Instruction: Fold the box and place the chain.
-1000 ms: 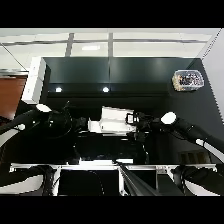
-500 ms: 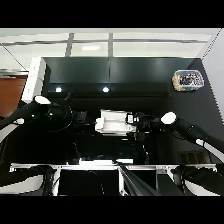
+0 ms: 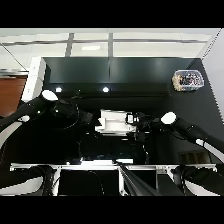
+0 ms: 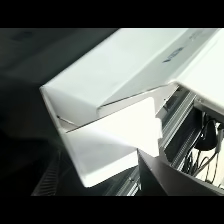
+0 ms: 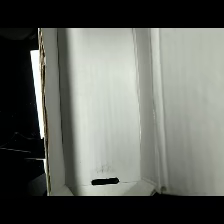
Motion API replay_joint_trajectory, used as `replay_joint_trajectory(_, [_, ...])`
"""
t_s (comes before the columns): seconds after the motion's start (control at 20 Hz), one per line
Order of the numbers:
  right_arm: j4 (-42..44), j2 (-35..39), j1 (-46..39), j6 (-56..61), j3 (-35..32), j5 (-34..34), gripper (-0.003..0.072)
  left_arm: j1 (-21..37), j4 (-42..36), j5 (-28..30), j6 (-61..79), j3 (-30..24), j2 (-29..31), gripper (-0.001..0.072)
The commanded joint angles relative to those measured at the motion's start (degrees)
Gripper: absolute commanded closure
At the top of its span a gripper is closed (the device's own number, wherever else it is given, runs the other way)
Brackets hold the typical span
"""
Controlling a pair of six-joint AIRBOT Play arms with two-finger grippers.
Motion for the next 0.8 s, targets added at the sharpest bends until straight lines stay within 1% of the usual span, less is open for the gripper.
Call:
replay_joint_trajectory(0.0, [0.0, 0.0, 0.0, 0.0, 0.0, 0.0, 0.0292, -3.5, 1.1, 1.5, -3.0, 1.2, 0.0, 0.0177])
replay_joint_trajectory(0.1, [0.0, 0.0, 0.0, 0.0, 0.0, 0.0, 0.0292, -4.6, 1.9, 3.0, -5.0, 1.9, 0.0, 0.0177])
replay_joint_trajectory(0.2, [0.0, 0.0, 0.0, 0.0, 0.0, 0.0, 0.0292, -6.0, 5.8, 4.8, -9.7, 3.3, 0.1, 0.0177])
replay_joint_trajectory(0.35, [0.0, 0.0, 0.0, 0.0, 0.0, 0.0, 0.0292, -8.6, 9.6, 6.1, -15.8, 5.7, 0.1, 0.0177])
replay_joint_trajectory(0.55, [0.0, 0.0, 0.0, 0.0, 0.0, 0.0, 0.0292, -12.6, 17.4, 7.7, -25.8, 8.5, 0.1, 0.0177])
replay_joint_trajectory(0.65, [0.0, 0.0, 0.0, 0.0, 0.0, 0.0, 0.0292, -14.1, 19.8, 8.0, -29.2, 9.0, 0.1, 0.0177])
replay_joint_trajectory(0.75, [0.0, 0.0, 0.0, 0.0, 0.0, 0.0, 0.0292, -15.2, 20.6, 8.8, -31.7, 9.1, 0.1, 0.0177])
